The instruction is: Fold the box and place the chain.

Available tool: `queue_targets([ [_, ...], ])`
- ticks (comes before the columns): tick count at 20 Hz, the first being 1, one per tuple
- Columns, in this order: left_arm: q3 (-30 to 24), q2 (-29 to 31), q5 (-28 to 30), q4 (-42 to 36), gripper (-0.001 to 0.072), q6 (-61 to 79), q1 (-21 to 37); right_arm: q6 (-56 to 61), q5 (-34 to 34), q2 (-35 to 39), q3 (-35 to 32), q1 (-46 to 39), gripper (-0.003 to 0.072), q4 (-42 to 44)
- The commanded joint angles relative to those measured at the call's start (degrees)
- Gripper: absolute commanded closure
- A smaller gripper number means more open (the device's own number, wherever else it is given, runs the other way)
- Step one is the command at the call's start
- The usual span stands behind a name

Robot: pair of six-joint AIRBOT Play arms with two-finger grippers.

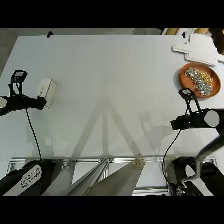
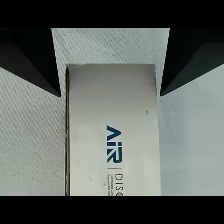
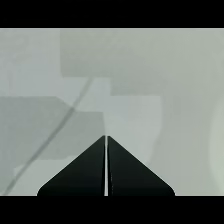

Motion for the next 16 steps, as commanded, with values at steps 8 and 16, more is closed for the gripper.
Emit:
queue_targets([
  [8, -0.04, 14.40, -1.81, 1.20, 0.0021, -2.71, -0.22, 0.02, 0.02, 0.04, 0.00, -0.04, 0.0668, 0.02],
  [16, -0.04, 13.90, -2.58, 1.27, 0.0021, -2.69, -1.53, 0.02, 0.02, 0.04, 0.00, -0.04, 0.0668, 0.02],
])
